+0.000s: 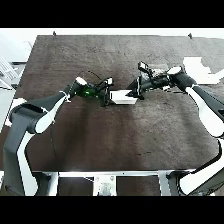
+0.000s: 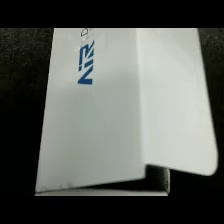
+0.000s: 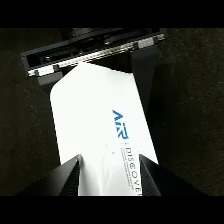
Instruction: Fold the box and place the chain.
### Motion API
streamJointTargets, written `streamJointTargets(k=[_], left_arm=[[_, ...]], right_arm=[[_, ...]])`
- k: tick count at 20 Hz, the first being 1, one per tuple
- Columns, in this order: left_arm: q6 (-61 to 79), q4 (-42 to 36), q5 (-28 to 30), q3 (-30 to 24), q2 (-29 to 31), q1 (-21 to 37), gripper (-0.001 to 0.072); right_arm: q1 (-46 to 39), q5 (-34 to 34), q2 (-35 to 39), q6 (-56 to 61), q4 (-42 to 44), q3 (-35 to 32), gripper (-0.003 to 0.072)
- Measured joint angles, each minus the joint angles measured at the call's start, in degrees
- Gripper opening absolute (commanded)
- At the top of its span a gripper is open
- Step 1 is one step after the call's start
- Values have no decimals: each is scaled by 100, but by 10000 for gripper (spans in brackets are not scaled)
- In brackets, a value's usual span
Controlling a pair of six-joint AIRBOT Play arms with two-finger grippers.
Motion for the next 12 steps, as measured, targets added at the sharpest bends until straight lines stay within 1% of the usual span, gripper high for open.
streamJointTargets(k=[7, 12], left_arm=[[-2, 0, 7, 0, 0, 0, 413], [2, -2, 2, 0, 0, 0, 413]], right_arm=[[2, -195, 0, -133, 286, -2, 432], [7, -234, 0, -168, 269, -2, 432]])
